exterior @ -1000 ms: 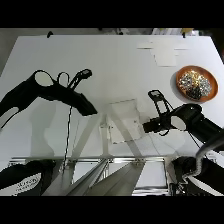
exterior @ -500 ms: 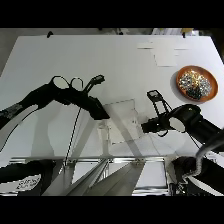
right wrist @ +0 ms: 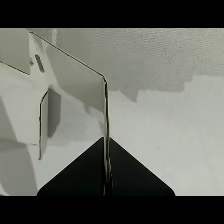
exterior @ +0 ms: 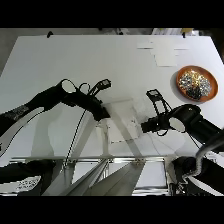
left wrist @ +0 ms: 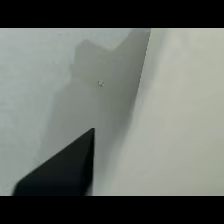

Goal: Fold the box and place the chain.

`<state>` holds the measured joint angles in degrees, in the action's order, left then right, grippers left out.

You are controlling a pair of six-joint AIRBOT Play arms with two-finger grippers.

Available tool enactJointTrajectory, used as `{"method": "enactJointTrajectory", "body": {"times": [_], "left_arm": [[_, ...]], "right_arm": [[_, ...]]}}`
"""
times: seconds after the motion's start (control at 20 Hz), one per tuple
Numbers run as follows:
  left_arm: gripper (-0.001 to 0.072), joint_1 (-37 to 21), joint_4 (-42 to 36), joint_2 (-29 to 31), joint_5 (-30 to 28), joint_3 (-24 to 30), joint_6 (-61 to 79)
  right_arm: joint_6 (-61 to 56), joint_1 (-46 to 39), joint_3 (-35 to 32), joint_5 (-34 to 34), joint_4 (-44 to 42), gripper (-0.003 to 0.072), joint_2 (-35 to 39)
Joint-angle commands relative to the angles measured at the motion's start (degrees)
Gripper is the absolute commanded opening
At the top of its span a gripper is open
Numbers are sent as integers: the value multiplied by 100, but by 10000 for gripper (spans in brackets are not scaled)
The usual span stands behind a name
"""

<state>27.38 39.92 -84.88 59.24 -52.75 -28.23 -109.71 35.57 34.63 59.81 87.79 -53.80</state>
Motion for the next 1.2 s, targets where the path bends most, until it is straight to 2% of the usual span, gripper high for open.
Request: {"method": "enactJointTrajectory", "body": {"times": [0.0, 0.05, 0.25, 0.3, 0.45, 0.55, 0.6, 0.7, 0.95, 1.15], "left_arm": [[108, 11, 234, 0, 11, 2, 195], [26, 11, 234, 7, 37, 0, 343], [5, 24, 234, 9, 59, -33, 866], [4, 33, 232, 13, 79, -66, 1016], [-1, 149, 396, 50, 72, -199, 1298], [-1, 282, 686, 44, 39, -227, 1515], [-1, 374, 813, 33, 31, -227, 1738], [-1, 562, 859, -7, -52, -227, 2378], [1, 863, 802, -44, -820, -225, 2459], [2, 874, 531, -146, -968, -225, 2459]], "right_arm": [[0, 7, -2, -55, 0, 18, 4], [0, 7, -4, -68, 0, 18, 4], [13, 7, 20, -68, -24, 20, 7], [63, 7, 57, -46, -81, 64, 11], [267, 7, 334, 260, -120, 352, 13], [538, 7, 603, 688, -52, 466, 26], [597, 7, 708, 866, 50, 492, 79], [658, 7, 811, 1032, 247, 492, 286], [678, 7, 811, 1027, 750, 489, 1115], [769, 7, 809, 1019, 831, 488, 1248]]}}
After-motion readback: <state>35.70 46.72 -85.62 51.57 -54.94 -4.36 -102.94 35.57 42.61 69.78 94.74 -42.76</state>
